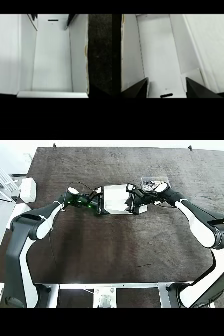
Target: Fold the box and place the chain.
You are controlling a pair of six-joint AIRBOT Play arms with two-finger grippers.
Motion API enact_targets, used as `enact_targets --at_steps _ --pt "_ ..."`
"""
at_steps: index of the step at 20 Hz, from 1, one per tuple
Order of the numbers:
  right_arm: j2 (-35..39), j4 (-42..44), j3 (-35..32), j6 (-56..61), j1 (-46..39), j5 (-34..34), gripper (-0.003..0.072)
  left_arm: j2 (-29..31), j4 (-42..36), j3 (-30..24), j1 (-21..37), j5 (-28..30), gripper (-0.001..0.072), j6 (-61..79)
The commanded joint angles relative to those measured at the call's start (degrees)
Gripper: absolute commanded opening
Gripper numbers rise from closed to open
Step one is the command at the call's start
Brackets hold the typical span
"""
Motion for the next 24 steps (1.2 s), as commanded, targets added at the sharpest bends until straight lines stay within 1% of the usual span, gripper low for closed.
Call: enact_targets --at_steps 1,4,5,7,10,13,16,19,22,24 --pt "1.1 -3.7 0.0 1.4 -1.3 3.1 0.0238 0.0 0.0 0.0 0.0 -0.2 0.0461 0.1" --pt "4.0 -9.7 0.0 6.5 -3.5 7.8 0.0043 0.0 0.0 0.0 0.0 -0.2 0.0461 0.1" --pt "5.3 -10.8 0.0 8.1 -4.3 9.5 0.0012 0.0 0.0 0.0 0.0 -0.2 0.0461 0.1" --pt "8.7 -10.6 0.0 11.7 -6.1 11.8 0.0012 0.0 0.0 0.0 0.0 -0.2 0.0461 0.1" --pt "13.8 -10.6 0.0 22.7 -9.6 11.8 0.0011 0.0 0.0 0.0 0.0 -0.2 0.0461 0.1" --pt "14.8 -10.6 -0.1 34.2 -14.6 11.8 0.0011 0.0 0.0 0.0 0.0 -0.2 0.0461 0.1" --pt "12.7 -10.6 -0.7 42.9 -17.5 11.6 0.0011 0.0 0.0 0.0 0.0 -0.2 0.0461 0.1" --pt "8.1 -10.4 -0.7 48.0 -17.7 11.1 0.0011 0.0 0.0 0.0 0.0 -0.2 0.0461 0.1" --pt "3.1 -7.6 -0.7 49.9 -16.9 11.2 0.0011 0.0 0.0 0.0 0.0 -0.2 0.0461 0.1" --pt "0.6 -3.7 -0.7 49.8 -16.3 11.1 0.0011 0.0 0.0 0.0 0.0 -0.2 0.0461 0.1"
